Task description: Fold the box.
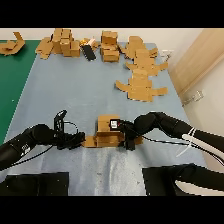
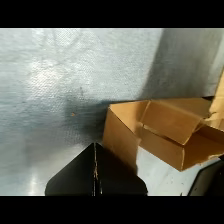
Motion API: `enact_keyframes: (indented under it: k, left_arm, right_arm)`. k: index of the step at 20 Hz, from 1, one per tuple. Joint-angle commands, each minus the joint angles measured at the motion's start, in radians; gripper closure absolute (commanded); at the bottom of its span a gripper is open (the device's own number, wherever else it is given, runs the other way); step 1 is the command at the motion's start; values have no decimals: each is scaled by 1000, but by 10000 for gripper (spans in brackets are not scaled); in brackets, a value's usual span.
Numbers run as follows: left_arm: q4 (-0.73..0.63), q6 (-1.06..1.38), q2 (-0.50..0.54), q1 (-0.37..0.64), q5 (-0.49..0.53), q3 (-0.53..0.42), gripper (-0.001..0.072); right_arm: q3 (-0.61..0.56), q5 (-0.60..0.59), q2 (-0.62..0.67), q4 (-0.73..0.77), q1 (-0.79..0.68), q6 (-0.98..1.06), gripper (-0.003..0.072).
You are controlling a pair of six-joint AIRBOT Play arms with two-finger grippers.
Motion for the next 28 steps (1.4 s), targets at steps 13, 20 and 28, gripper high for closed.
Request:
enact_keyframes:
  k: [13, 20, 28]
  left_arm:
    - [372, -404, -2, -271, 47, 186, 707]
    - [303, -413, -2, -291, 52, 200, 697]
    - [303, -401, -1, -291, 48, 201, 437]
  right_arm:
    - [0, 1, 0, 2, 1, 0, 275]
    - [0, 1, 0, 2, 1, 0, 275]
    - [0, 1, 0, 2, 1, 0, 275]
